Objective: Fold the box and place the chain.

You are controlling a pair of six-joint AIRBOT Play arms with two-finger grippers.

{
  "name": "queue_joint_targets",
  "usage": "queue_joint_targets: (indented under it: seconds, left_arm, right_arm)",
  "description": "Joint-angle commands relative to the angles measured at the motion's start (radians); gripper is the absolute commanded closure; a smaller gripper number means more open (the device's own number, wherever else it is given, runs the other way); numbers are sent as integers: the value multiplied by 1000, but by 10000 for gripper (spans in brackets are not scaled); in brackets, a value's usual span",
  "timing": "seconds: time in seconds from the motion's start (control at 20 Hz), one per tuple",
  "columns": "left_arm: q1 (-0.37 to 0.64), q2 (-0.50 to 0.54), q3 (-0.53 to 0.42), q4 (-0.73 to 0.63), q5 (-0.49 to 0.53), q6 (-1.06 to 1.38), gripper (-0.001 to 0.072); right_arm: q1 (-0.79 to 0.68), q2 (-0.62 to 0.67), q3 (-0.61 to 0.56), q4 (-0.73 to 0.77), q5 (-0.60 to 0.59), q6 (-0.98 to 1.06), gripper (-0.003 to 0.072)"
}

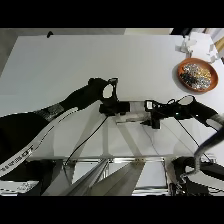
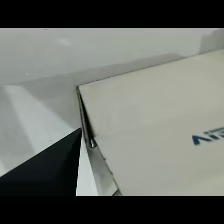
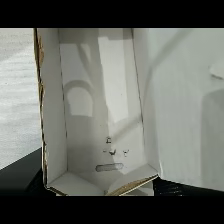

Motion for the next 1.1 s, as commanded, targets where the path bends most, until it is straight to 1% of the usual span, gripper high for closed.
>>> queue_joint_targets:
  seconds: [0.0, 0.3, 0.35, 0.4, 0.45, 0.65, 0.85, 0.95, 1.05]
  left_arm:
    - [-5, -19, 18, 45, -27, -90, 277]
    - [-28, -20, 18, 132, -26, -90, 277]
    - [-32, -20, 18, 138, -19, -95, 298]
    - [-32, -21, 19, 137, -19, -108, 350]
    - [-32, -25, 24, 137, -28, -116, 363]
    - [-31, -71, 110, 154, -172, -110, 362]
    - [-35, -82, 129, 145, -180, -103, 362]
    - [-35, -96, 166, 146, -234, -60, 362]
    - [-35, -106, 195, 154, -263, -44, 362]
  right_arm:
    - [0, 1, 0, 0, 0, 0, 276]
    - [0, 1, 0, 0, 0, 0, 276]
    - [0, 1, 0, 0, 0, 0, 276]
    - [0, 1, 0, 0, 0, 0, 276]
    - [0, 1, 0, 0, 0, 0, 276]
    - [0, 1, 0, 0, 0, 0, 276]
    - [0, 1, 0, 0, 0, 0, 276]
    - [0, 1, 0, 0, 0, 0, 276]
    - [0, 1, 0, 0, 0, 0, 276]
